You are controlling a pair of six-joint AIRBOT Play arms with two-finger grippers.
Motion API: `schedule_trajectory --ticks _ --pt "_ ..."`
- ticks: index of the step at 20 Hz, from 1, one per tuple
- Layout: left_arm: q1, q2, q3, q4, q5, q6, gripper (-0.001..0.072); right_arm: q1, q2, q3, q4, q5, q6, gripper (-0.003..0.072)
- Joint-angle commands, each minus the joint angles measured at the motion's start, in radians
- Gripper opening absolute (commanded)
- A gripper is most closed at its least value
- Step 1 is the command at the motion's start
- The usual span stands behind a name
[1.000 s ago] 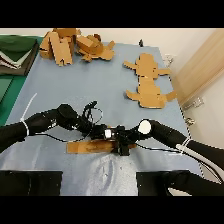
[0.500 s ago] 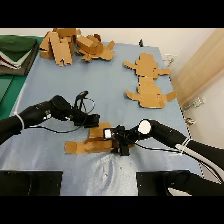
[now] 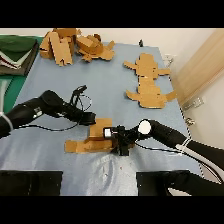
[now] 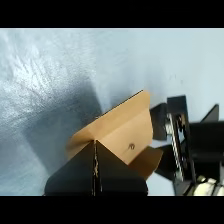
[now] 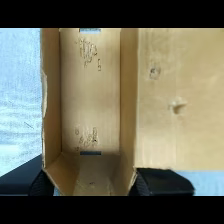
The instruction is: Fold the box.
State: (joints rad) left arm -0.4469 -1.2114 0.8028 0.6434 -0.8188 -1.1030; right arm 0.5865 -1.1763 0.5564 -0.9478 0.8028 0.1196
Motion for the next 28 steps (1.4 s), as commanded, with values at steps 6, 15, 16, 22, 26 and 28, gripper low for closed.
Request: schedule_trajectory --ticks 6,15,16,22,26,28 --pt "0.309 0.172 0.001 0.163 -0.131 0.52 0.0012 0.0 -0.001 -0.001 0.002 0.002 0.003 0.0557" --pt "0.373 0.083 -0.002 0.176 -0.124 0.826 0.0013 0.0 -0.001 -0.001 0.003 0.003 0.003 0.0557" --pt "0.367 0.083 -0.002 0.179 -0.124 0.82 0.0013 0.0 -0.001 -0.001 0.003 0.006 0.003 0.0557" --pt "0.365 0.083 -0.002 0.195 -0.134 0.761 0.0014 0.0 -0.001 -0.001 0.002 0.005 0.003 0.0501" --pt "0.365 0.083 -0.002 0.195 -0.134 0.761 0.0014 0.0 -0.001 -0.001 0.002 0.005 0.003 0.0501" --pt "0.365 0.083 -0.002 0.195 -0.137 0.761 0.0014 0.0 -0.001 -0.001 0.003 0.005 0.003 0.0502"
